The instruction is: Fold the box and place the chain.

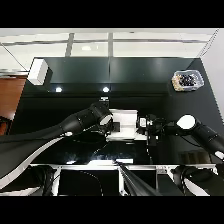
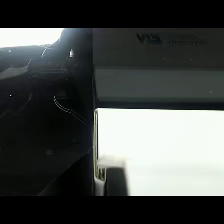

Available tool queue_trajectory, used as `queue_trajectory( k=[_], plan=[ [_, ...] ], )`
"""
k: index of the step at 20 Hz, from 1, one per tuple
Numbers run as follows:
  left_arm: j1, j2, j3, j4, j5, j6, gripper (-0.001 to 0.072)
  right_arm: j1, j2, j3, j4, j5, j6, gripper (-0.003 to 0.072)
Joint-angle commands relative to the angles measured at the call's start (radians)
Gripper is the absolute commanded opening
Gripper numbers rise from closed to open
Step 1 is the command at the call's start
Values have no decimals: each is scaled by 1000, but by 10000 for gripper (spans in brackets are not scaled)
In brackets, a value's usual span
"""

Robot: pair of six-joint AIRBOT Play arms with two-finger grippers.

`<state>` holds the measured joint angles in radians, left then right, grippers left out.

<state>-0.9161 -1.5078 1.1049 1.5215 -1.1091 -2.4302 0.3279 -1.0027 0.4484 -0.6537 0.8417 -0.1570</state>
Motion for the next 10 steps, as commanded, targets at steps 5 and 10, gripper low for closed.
queue_trajectory(
  k=[5,10],
  plan=[
    [1,1,0,-9,3,-1,25,117,-62,0,133,-45,8,15],
    [1,1,0,-8,4,-1,26,121,-66,0,124,-68,23,14]
  ],
)
